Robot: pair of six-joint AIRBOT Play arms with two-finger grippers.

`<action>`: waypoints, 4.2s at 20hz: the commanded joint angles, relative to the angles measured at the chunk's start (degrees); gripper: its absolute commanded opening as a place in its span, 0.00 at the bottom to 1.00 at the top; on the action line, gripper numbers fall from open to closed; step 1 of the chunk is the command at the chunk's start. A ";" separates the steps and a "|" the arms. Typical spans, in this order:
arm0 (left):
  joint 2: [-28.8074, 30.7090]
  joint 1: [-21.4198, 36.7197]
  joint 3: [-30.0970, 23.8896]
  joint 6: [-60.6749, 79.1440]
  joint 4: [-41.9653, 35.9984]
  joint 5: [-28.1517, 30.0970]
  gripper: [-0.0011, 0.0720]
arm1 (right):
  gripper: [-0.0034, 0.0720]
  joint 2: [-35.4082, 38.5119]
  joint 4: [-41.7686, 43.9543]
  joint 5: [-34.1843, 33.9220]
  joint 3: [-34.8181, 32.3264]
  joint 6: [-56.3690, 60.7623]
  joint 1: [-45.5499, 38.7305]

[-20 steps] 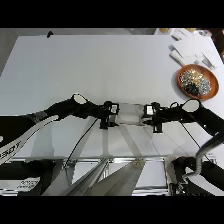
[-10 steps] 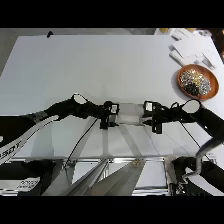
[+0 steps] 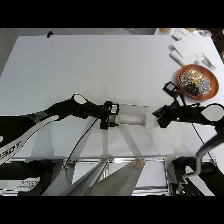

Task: Fold the box and place the chain.

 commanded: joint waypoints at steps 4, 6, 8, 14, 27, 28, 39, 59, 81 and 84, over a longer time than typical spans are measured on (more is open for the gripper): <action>-0.02 0.02 0.00 0.00 0.02 0.00 0.22 | 0.07 -8.20 -1.75 2.95 0.02 21.20 -12.98; -0.02 0.02 0.00 0.00 0.02 0.02 0.22 | 0.07 -13.00 -1.36 5.70 0.02 22.14 -12.33; -0.02 0.02 0.00 0.00 0.02 0.00 0.22 | 0.07 -17.35 -1.29 6.82 0.02 22.84 -11.56; -0.02 0.02 0.00 0.00 0.02 0.00 0.22 | 0.07 -21.53 5.01 7.56 0.00 22.01 -6.91; -0.02 0.00 0.00 0.00 0.02 0.00 0.22 | 0.51 -10.32 10.78 9.60 0.00 20.70 -4.28; -0.02 0.02 0.00 0.00 0.02 0.00 0.22 | 0.52 -10.34 10.69 8.74 0.00 21.14 -3.63; -0.02 0.02 0.00 0.00 0.02 0.00 0.22 | 0.59 -11.98 -1.75 -4.02 1.68 45.72 13.00; -0.02 0.02 0.00 0.00 0.02 0.00 0.22 | 0.27 -28.46 -27.96 3.56 16.50 83.95 30.18; -0.02 0.02 0.00 0.00 0.04 0.00 0.22 | 0.14 -32.04 -31.28 4.87 16.48 85.88 32.74; -0.02 0.02 0.02 0.00 0.02 0.02 0.22 | 0.07 -32.09 -31.61 4.74 16.48 85.88 33.09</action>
